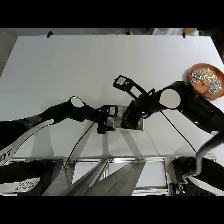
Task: Fold the box and place the chain.
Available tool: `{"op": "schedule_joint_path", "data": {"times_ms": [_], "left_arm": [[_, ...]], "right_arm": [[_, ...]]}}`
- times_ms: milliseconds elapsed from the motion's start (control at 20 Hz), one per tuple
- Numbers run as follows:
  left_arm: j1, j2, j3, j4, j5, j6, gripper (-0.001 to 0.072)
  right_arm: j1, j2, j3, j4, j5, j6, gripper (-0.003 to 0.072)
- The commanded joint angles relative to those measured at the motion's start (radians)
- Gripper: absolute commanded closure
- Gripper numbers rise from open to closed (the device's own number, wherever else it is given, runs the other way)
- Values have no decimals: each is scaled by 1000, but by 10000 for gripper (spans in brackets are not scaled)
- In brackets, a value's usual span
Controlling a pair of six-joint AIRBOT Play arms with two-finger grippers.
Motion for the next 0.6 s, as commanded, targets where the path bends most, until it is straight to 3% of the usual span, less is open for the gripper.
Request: {"op": "schedule_joint_path", "data": {"times_ms": [0,200,350,450,550], "left_arm": [[0,1,0,0,0,0,454],[0,1,0,0,0,0,454],[0,1,0,0,0,0,455],[0,1,0,0,0,0,454],[0,1,0,0,0,0,454]], "right_arm": [[14,-26,10,23,-11,6,384],[0,-26,145,3,99,-38,400],[-70,-32,232,-19,81,-92,601],[-132,-60,233,-21,61,-129,655],[-172,-117,233,-33,61,-142,656]]}}
